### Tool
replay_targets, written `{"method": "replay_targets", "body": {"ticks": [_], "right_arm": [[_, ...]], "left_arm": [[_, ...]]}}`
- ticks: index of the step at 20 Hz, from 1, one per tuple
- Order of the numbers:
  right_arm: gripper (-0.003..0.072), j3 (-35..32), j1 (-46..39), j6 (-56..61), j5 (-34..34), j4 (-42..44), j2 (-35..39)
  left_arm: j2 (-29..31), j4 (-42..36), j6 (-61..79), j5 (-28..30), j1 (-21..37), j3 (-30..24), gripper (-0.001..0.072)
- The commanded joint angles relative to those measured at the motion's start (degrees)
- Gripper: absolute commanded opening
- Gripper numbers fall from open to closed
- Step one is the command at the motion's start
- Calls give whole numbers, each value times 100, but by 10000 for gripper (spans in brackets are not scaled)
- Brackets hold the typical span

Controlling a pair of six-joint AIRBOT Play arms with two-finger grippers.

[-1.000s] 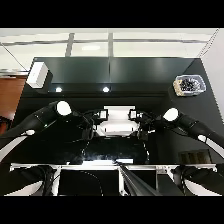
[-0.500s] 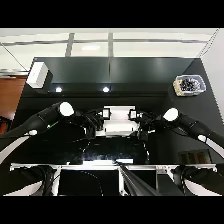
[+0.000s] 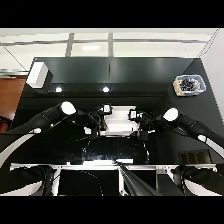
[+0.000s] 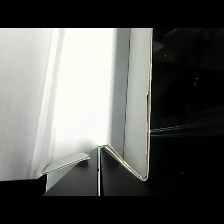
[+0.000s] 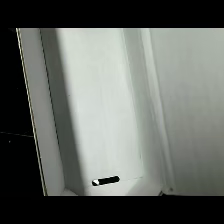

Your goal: Fold the box and place the chain.

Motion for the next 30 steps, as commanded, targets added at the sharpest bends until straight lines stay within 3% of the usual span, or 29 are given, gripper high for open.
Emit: {"method": "replay_targets", "body": {"ticks": [1, 4, 6, 9, 10, 11, 12, 13, 17, 19, 22, 24, 26, 28, 30], "right_arm": [[14, 7, 2, 4, 0, 4, 0], [14, 7, 2, 4, 0, 4, 0], [14, 7, 2, 4, 0, 4, 0], [14, 7, 2, 4, 0, 4, 0], [15, 7, 2, 4, 0, 4, 0], [14, 7, 2, 4, 0, 4, 0], [14, 7, 2, 4, 0, 4, 0], [14, 7, 2, 4, 0, 4, 0], [14, 7, 2, 4, 0, 4, 0], [14, 7, 2, 4, -2, 4, 0], [14, 7, 2, 4, 0, 4, 0], [14, 7, 2, 4, 0, 4, 0], [15, 7, 2, 4, 0, 4, 0], [14, 7, 2, 4, 0, 4, 0], [14, 7, 2, 4, -2, 4, 0]], "left_arm": [[-37, -136, 22, 7, -4, 2, 31], [-37, -136, 17, 0, -4, 2, 36], [-37, -133, 20, 28, -13, 2, 316], [-37, -76, 17, -4, -17, 2, 147], [-35, -76, 20, 17, -22, 2, 227], [-33, -63, 20, 0, -20, 2, 244], [-4, 66, 20, 0, -13, 9, 62], [57, 352, -13, -2, -13, 31, 28], [623, 916, -726, -162, 385, 52, 27], [1029, 1419, -2208, -291, 857, 52, 28], [1456, 1777, -3915, -990, 1834, 48, 28], [1460, 1759, -5604, -1429, 2481, -70, 28], [1458, 2094, -7254, -1449, 2955, -315, 28], [1434, 1930, -8183, -1274, 3324, -758, 29], [1296, 1215, -7947, -1298, 3416, -1187, 29]]}}
